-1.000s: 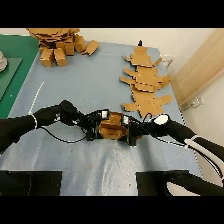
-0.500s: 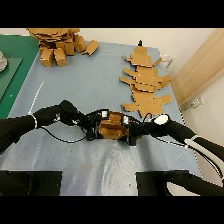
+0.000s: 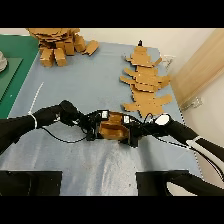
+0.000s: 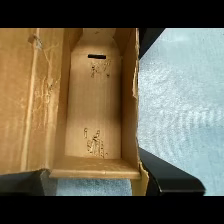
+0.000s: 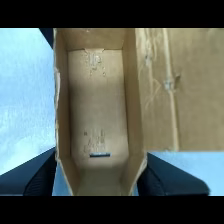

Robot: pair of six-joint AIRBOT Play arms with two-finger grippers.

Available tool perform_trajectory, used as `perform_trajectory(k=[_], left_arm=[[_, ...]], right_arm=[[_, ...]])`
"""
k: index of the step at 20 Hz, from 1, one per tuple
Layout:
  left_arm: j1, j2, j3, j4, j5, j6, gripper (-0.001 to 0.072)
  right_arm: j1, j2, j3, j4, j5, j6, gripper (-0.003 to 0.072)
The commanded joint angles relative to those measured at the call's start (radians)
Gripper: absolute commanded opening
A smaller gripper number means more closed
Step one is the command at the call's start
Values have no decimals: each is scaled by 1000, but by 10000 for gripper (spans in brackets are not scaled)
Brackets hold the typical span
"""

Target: Fold the box.

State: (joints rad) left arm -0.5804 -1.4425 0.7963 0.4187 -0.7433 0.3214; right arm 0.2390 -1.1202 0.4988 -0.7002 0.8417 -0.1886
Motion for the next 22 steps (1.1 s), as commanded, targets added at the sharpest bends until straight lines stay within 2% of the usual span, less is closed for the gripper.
perform_trajectory(k=[1,5,7,10,12,14,16,19,22], left_arm=[[0,0,0,1,2,0,397],[0,0,0,1,2,0,396],[0,0,0,1,2,0,396],[0,0,0,1,2,0,396],[0,0,0,1,2,0,396],[0,0,0,1,2,0,396],[0,0,0,1,2,0,396],[0,0,0,1,2,0,396],[0,0,0,1,2,0,396]], right_arm=[[-21,58,5,-97,6,35,720],[-71,172,7,-213,135,138,719],[-95,266,10,-193,163,226,717],[-106,414,16,7,154,289,717],[-106,485,16,220,200,381,716],[-106,544,16,343,257,456,716],[-105,591,16,411,291,505,714],[-106,603,16,401,245,674,713],[-105,573,15,386,211,1055,713]])
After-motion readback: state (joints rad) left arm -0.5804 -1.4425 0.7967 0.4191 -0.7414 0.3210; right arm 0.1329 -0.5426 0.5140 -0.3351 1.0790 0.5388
